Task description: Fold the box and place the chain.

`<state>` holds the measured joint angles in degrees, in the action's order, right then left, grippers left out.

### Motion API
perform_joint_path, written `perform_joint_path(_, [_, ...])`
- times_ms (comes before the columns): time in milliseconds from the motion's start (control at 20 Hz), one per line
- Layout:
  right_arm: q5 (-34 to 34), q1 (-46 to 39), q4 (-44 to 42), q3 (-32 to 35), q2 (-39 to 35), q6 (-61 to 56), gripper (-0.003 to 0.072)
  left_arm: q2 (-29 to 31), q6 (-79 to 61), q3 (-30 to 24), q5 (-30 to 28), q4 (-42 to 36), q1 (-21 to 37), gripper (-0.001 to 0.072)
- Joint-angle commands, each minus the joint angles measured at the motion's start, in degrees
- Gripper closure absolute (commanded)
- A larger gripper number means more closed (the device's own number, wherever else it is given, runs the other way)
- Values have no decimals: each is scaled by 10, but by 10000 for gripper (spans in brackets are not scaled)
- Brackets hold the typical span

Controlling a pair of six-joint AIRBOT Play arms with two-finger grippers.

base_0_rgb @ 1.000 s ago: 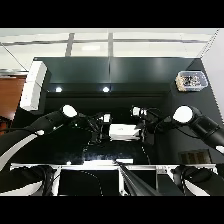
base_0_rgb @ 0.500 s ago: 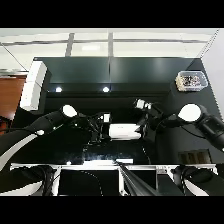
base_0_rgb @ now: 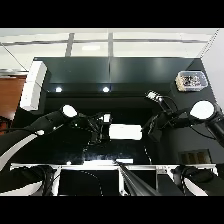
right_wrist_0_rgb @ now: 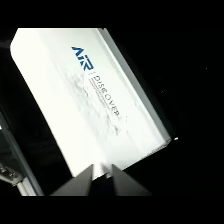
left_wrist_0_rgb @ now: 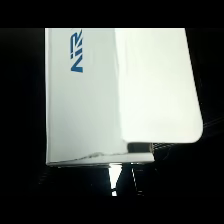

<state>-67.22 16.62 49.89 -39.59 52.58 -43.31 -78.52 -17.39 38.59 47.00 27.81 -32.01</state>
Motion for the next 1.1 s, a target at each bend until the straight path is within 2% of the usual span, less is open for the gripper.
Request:
perform_joint_path(0, [57,5,-9,0,-1,22,22,0,0,0,-1,0,0,435])
perform_joint_path(250, [71,86,7,0,29,176,20,0,0,0,-1,0,0,435])
perform_joint_path(300, [86,98,19,0,42,188,46,0,0,0,-1,0,0,435])
perform_joint_path(400, [110,106,31,0,61,190,50,0,0,0,0,0,0,435])
perform_joint_path(450, [112,106,31,0,66,190,182,0,0,0,-1,0,0,435])
perform_joint_path(500, [112,106,31,0,66,190,206,0,0,0,-1,0,0,435])
perform_joint_path(550, [109,106,31,0,66,189,273,0,0,0,-1,0,0,435])
perform_joint_path(600, [107,106,31,0,66,189,417,0,0,0,-1,0,0,435])
perform_joint_path(650, [107,106,30,0,66,188,486,0,0,0,-1,0,0,435])
perform_joint_path(1050, [90,106,26,0,66,187,485,0,0,0,-1,0,0,435])
